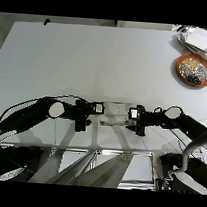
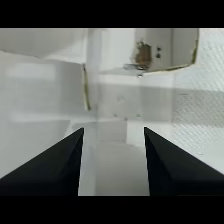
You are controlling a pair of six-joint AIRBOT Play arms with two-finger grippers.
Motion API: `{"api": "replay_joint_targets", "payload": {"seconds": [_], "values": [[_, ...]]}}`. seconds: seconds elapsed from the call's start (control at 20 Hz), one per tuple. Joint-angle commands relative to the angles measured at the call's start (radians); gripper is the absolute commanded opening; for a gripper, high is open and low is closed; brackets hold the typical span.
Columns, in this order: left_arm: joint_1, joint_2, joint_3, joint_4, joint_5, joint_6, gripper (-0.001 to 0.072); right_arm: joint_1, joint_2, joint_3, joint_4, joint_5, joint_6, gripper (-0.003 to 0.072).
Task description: Fold the box and place the chain.
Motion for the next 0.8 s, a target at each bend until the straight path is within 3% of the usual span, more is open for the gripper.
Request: {"api": "replay_joint_targets", "payload": {"seconds": [0.0,0.25,0.5,0.65,0.7,0.75], "values": [[0.0,0.0,-0.002,0.001,0.064,0.132,0.042,0.0,0.0,0.0,0.0,0.0,0.0,0.0467],[0.0,-0.01,-0.002,-0.008,0.063,0.306,0.0411,0.0,0.0,0.0,0.0,0.0,0.0,0.0467],[-0.004,-0.046,-0.002,-0.139,0.061,0.408,0.0411,0.0,0.0,0.0,0.0,0.0,0.0,0.0467],[-0.023,-0.048,-0.002,-0.151,0.049,0.409,0.0407,0.0,0.0,0.0,0.0,0.0,0.0,0.0467],[-0.028,-0.048,-0.002,-0.162,0.041,0.409,0.0359,0.0,0.0,0.0,0.0,0.0,0.0,0.0467],[-0.032,-0.048,-0.002,-0.175,0.028,0.41,0.0263,0.0,0.0,0.0,0.0,0.0,0.0,0.0467]]}}
